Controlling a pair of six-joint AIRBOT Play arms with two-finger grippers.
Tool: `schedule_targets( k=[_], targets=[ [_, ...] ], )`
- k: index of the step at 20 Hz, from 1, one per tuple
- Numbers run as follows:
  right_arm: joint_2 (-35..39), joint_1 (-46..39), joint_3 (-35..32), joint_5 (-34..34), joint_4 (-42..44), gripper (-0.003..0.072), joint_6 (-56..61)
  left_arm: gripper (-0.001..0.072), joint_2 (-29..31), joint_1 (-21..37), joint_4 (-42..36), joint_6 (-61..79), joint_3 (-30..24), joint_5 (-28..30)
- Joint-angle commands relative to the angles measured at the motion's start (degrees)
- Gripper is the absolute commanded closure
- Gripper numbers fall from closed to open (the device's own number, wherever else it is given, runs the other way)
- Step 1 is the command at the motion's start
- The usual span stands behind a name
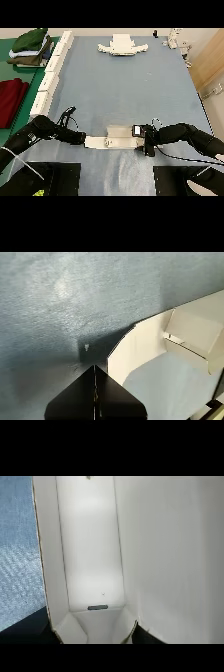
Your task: Fold the box.
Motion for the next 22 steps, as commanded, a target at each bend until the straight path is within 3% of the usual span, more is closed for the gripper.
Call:
schedule_targets(
  k=[1,7,13,14,15,17,22],
  targets=[
    [0.0,0.0,0.0,0.0,0.0,0.0205,0.0,0.0698,-1.9,-1.0,-10.0,6.8,-1.4,0.5],
    [0.0,0.0,0.0,0.0,0.0,0.0205,0.0,0.0696,-1.4,-5.5,-13.2,7.2,-1.4,0.4],
    [0.0,0.0,0.0,0.0,0.0,0.0205,0.0,0.0692,-1.3,-5.9,-17.4,10.1,-0.2,0.2],
    [0.0,0.0,0.0,0.0,0.0,0.0205,0.0,0.0535,-1.3,-5.9,-17.4,10.1,0.3,0.1],
    [0.0,0.0,0.0,0.0,0.0,0.0205,0.0,0.0288,-1.3,-5.9,-17.4,10.1,0.6,0.1],
    [0.0,0.0,0.0,0.0,0.0,0.0204,0.0,0.0365,-1.3,-5.9,-17.2,10.1,0.9,-0.3],
    [0.0,0.0,0.0,0.0,0.0,0.0205,0.0,0.0364,-1.4,-5.9,-17.6,10.1,1.0,0.8]
  ],
)
